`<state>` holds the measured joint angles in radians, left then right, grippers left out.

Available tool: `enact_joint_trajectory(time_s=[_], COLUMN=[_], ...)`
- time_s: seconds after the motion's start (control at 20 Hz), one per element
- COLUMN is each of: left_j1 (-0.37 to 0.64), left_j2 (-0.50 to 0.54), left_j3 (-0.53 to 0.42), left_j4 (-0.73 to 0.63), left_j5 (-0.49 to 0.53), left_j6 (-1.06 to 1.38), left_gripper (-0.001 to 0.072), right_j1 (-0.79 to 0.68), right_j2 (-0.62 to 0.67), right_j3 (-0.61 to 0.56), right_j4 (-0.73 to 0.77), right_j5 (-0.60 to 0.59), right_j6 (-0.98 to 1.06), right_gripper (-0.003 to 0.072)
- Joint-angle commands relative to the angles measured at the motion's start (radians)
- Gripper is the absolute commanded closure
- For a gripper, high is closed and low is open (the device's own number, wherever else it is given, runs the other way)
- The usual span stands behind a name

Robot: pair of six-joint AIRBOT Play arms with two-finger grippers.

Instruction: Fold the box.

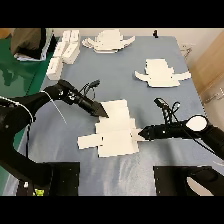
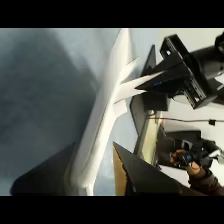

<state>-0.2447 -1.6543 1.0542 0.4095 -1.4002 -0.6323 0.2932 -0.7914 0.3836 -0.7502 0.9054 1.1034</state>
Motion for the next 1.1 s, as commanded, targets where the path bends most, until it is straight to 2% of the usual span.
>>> enact_joint_trajectory(time_s=[0.0,0.2,0.35,0.4,0.45,0.5,0.6,0.75,0.9,1.0,1.05], left_j1=[-0.004,-0.005,-0.005,-0.005,-0.008,-0.015,-0.050,-0.140,-0.219,-0.267,-0.289], left_j2=[-0.021,-0.021,-0.021,-0.020,-0.018,-0.008,0.032,0.146,0.289,0.402,0.451], left_j3=[0.053,0.079,0.079,0.079,0.079,0.079,0.077,0.026,-0.089,-0.194,-0.243], left_j4=[-0.004,0.013,0.068,0.067,0.059,0.058,0.058,0.059,0.058,0.040,0.008], left_j5=[-0.034,-0.113,-0.137,-0.129,-0.112,-0.082,0.005,0.165,0.431,0.619,0.681], left_j6=[0.045,0.068,0.068,0.070,0.080,0.094,0.131,0.236,0.388,0.517,0.602], left_gripper=[0.0642,0.0691,0.0692,0.0693,0.0695,0.0696,0.0698,0.0698,0.0698,0.0698,0.0698], right_j1=[0.001,0.001,0.001,0.000,0.000,0.000,-0.001,-0.001,-0.001,-0.001,-0.001], right_j2=[0.001,0.001,0.001,0.001,0.001,0.001,0.001,0.001,0.001,0.001,0.001], right_j3=[0.000,0.000,0.000,0.001,0.006,0.014,0.052,0.202,0.398,0.489,0.512], right_j4=[-0.003,-0.003,-0.002,-0.001,-0.002,-0.003,-0.072,-0.407,-0.639,-0.693,-0.694], right_j5=[0.007,0.010,-0.003,-0.010,-0.018,-0.029,-0.050,-0.003,0.124,0.177,0.186], right_j6=[0.008,0.008,0.008,0.008,0.014,0.027,0.074,0.313,0.474,0.567,0.601], right_gripper=[0.0686,0.0685,0.0675,0.0609,0.0462,0.0372,0.0373,0.0372,0.0372,0.0386,0.0418])
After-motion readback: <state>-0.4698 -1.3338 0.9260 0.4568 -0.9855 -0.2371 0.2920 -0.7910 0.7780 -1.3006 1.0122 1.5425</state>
